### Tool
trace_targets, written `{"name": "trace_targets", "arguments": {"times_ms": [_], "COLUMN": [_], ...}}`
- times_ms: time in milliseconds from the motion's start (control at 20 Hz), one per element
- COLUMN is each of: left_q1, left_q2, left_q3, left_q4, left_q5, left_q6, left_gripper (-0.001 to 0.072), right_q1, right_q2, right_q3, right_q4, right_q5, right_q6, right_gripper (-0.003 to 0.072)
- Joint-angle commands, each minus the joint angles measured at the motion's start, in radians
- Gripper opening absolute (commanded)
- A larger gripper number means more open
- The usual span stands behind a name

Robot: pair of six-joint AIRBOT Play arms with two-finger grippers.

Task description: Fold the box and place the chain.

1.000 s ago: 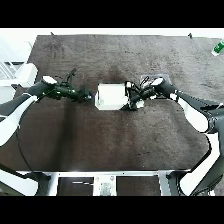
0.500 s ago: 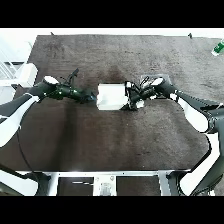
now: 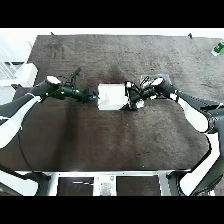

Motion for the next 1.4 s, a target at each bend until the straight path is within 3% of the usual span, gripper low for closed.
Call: {"name": "trace_targets", "arguments": {"times_ms": [0,300,750,1350], "left_q1": [-0.019,-0.052,-0.160,-0.266], "left_q2": [0.001,0.003,0.006,0.006], "left_q3": [0.021,0.068,0.147,0.174], "left_q4": [0.038,0.144,0.436,0.683], "left_q5": [0.004,0.027,0.074,0.091], "left_q6": [-0.031,-0.119,-0.359,-0.592], "left_gripper": [0.0319,0.0319,0.0318,0.0319], "right_q1": [0.000,0.000,0.000,0.000], "right_q2": [-0.001,-0.001,-0.001,-0.001], "right_q3": [0.000,0.000,0.000,0.000], "right_q4": [0.000,0.000,0.000,0.000], "right_q5": [0.000,0.000,0.000,0.000], "right_q6": [0.000,0.000,0.000,0.000], "right_gripper": [0.0600,0.0600,0.0600,0.0600]}}
